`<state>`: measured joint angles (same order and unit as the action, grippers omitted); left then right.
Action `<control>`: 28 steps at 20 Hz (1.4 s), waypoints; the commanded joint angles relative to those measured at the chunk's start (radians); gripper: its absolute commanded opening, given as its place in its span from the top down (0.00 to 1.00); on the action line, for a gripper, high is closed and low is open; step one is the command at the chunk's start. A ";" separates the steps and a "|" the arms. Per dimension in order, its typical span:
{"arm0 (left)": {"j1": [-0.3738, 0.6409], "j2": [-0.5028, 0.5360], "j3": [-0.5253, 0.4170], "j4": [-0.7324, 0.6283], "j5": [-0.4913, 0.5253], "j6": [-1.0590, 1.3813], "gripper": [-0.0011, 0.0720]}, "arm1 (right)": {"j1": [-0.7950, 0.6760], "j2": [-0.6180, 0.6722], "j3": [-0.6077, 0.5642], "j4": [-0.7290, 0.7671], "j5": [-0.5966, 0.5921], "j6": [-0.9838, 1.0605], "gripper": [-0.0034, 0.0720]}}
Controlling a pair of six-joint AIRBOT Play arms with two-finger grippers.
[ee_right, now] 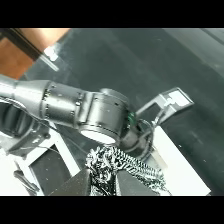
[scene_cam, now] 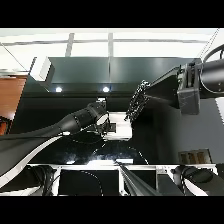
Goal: Fold the box and place the chain.
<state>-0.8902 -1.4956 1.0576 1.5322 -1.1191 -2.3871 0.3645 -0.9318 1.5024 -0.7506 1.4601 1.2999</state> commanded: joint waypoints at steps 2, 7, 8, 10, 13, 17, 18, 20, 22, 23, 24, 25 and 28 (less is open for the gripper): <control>0.000 0.000 0.000 0.000 0.000 0.000 0.95 | 0.002 0.000 0.000 0.051 -0.023 0.000 0.95; 0.000 0.000 0.000 0.000 0.000 0.000 0.95 | 0.029 -0.006 -0.036 0.037 -0.040 0.000 0.95; 0.000 0.000 0.000 0.000 0.000 0.000 0.95 | 0.040 -0.006 -0.072 0.031 -0.042 0.000 0.95; 0.000 0.000 0.000 0.000 0.000 0.000 0.95 | 0.050 -0.006 -0.168 -0.013 -0.064 0.001 0.95; 0.000 0.000 0.000 0.000 0.000 0.000 0.95 | 0.050 -0.006 -0.328 -0.028 -0.144 0.002 0.95; 0.001 0.000 0.000 0.001 0.000 0.000 0.95 | 0.064 -0.008 -0.549 -0.021 -0.283 0.002 0.95; 0.000 0.000 0.000 0.001 0.000 0.000 0.95 | 0.064 -0.008 -0.600 -0.021 -0.333 0.007 0.95; 0.000 0.000 0.000 0.001 0.001 0.000 0.95 | 0.069 -0.014 -0.685 -0.021 -0.428 0.010 0.95; 0.000 0.000 0.000 0.001 0.000 0.000 0.95 | 0.097 -0.036 -0.751 -0.021 -0.497 0.013 0.94; 0.000 0.000 0.000 0.001 0.000 0.000 0.95 | 0.108 -0.050 -0.771 -0.023 -0.523 0.013 0.94; 0.000 0.000 0.000 0.001 0.000 0.000 0.95 | 0.116 -0.066 -0.780 -0.022 -0.543 0.013 0.94; 0.000 0.000 0.000 0.001 0.000 0.000 0.95 | 0.120 -0.080 -0.782 -0.019 -0.555 0.013 0.94; 0.000 0.000 0.000 0.001 0.000 0.001 0.95 | 0.125 -0.090 -0.781 -0.013 -0.554 0.013 0.66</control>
<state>-0.8902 -1.4956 1.0576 1.5330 -1.1191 -2.3867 0.4789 -1.0054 0.7422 -0.7666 0.9428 1.3113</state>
